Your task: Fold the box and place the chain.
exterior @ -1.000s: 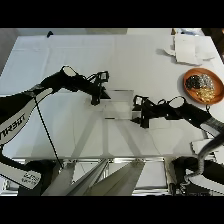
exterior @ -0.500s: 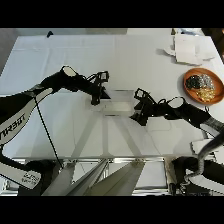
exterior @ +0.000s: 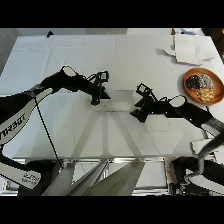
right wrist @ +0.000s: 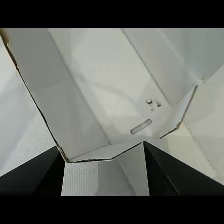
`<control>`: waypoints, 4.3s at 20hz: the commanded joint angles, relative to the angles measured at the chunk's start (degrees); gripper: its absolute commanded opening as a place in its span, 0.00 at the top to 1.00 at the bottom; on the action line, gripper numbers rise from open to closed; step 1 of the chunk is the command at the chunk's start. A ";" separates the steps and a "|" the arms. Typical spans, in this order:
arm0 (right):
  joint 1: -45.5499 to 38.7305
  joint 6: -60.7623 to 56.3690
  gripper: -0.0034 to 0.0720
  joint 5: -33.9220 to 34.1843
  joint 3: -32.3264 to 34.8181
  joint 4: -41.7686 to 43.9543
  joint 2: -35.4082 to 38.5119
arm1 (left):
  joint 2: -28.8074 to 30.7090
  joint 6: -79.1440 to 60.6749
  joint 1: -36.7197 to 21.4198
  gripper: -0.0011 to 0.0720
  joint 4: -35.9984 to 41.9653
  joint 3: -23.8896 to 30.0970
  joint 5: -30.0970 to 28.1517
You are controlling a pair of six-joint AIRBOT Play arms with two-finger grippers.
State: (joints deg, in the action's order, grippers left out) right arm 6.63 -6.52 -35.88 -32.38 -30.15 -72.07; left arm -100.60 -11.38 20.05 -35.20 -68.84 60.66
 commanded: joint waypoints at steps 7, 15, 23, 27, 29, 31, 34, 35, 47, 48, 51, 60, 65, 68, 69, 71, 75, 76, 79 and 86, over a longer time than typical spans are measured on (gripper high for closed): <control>-2.84 -1.01 0.25 -0.13 -3.23 -3.69 -0.15 | -0.04 0.00 0.04 0.97 -0.02 0.02 0.02; -3.91 4.02 0.25 -3.96 -5.90 -5.64 -0.63 | -0.04 0.00 0.04 0.97 -0.02 0.02 0.02; -3.91 9.64 0.25 -7.41 -9.75 -5.62 -5.92 | -0.04 0.00 0.04 0.97 -0.02 0.02 0.00; -3.91 9.99 0.25 -10.45 -14.03 -6.25 -9.53 | -0.04 0.00 0.04 0.97 -0.02 0.02 0.00; -3.91 9.97 0.25 -10.45 -15.39 -6.32 -10.47 | -0.04 0.00 0.04 0.97 -0.02 0.02 0.02; -3.91 9.90 0.25 -10.45 -15.96 -6.32 -11.13 | -0.04 0.00 0.04 0.97 -0.02 0.02 0.00; -3.91 11.28 0.25 -11.21 -16.39 -6.32 -12.13 | -0.04 0.00 0.04 0.97 -0.02 0.02 0.02; -3.91 11.32 0.25 -11.23 -16.46 -6.86 -12.31 | -0.04 0.00 0.04 0.97 -0.02 0.02 0.00; -3.91 11.30 0.25 -11.08 -16.72 -9.20 -12.33 | -0.04 0.00 0.04 0.97 -0.02 0.02 0.02; -3.91 12.37 0.25 -11.02 -16.74 -7.93 -12.35 | -0.04 0.00 0.04 0.97 -0.02 0.02 0.00; -4.07 13.68 0.25 -10.99 -17.27 -7.41 -12.35 | -0.04 0.00 0.04 0.97 -0.02 0.02 0.00; -6.60 18.56 0.25 -13.90 -18.73 -6.47 -14.16 | -0.04 0.00 0.04 0.97 -0.02 0.02 0.02; -7.02 19.08 0.25 -18.21 -22.62 -6.67 -17.27 | -0.04 0.00 0.04 0.97 -0.02 0.02 0.00; -7.48 19.34 0.25 -19.61 -24.76 -6.69 -19.74 | -0.04 0.00 0.04 0.97 -0.02 0.02 0.00; -7.63 19.52 0.25 -19.98 -25.53 -6.71 -20.41 | -0.04 0.00 0.04 0.97 -0.02 0.02 0.02; -7.78 20.50 0.25 -20.83 -26.49 -6.25 -21.46 | -0.04 0.00 0.04 0.97 -0.02 0.02 0.00; -7.78 22.38 0.25 -22.25 -26.60 -5.29 -21.94 | -0.04 0.00 0.04 0.97 -0.02 0.02 0.00; -7.76 23.04 0.25 -23.56 -26.60 -5.29 -21.94 | -0.04 0.00 0.04 0.97 -0.02 0.02 0.00; -7.43 23.67 0.25 -28.98 -26.60 -5.97 -21.92 | -0.04 0.00 0.04 0.97 -0.02 0.02 0.02; -5.99 18.43 0.25 -27.10 -26.60 -6.64 -21.84 | -0.04 0.00 0.04 0.97 -0.02 0.02 0.02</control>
State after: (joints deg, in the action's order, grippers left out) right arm 0.27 16.23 -65.71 -58.96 -36.03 -93.93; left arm -100.62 -11.40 20.10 -35.20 -68.82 60.73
